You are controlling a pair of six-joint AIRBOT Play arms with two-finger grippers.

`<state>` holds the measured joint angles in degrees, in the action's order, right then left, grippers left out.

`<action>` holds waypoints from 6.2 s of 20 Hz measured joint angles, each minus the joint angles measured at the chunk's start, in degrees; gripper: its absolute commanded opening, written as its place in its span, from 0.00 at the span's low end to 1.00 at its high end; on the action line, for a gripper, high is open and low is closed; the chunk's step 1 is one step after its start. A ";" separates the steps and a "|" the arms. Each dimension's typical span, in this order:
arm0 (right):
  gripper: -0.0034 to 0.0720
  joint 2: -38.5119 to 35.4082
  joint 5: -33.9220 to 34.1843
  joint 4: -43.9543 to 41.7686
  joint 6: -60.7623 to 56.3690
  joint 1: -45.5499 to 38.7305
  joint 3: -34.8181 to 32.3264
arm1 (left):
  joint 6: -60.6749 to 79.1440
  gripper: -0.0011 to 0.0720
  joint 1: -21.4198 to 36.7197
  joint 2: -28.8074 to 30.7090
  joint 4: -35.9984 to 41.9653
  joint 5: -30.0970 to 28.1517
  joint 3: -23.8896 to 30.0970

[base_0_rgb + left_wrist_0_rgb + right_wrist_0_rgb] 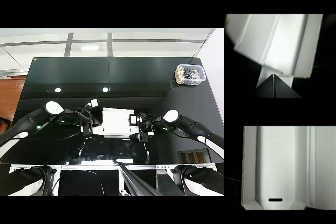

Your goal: Fold the box and place the chain.

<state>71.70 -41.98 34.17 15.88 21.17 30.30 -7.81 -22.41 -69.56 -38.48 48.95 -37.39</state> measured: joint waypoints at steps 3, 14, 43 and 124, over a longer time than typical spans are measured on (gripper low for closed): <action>0.40 0.00 0.00 0.00 0.00 0.00 0.00 | -11.02 0.05 5.09 6.19 -8.46 1.31 -0.13; 0.40 0.00 0.00 0.00 0.00 0.00 0.00 | -56.74 0.05 31.61 1.92 -4.20 16.09 6.43; 0.40 0.00 -0.02 -0.02 0.00 0.00 0.00 | -57.20 0.90 7.52 -10.99 1.51 18.56 -7.28; 0.91 -4.09 -0.17 0.72 -0.44 -0.07 -0.02 | -123.97 0.05 -25.68 -16.68 -48.04 14.03 -25.35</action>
<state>67.61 -42.15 34.89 15.44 21.10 30.28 -131.79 -48.10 -86.24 -86.52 62.98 -62.74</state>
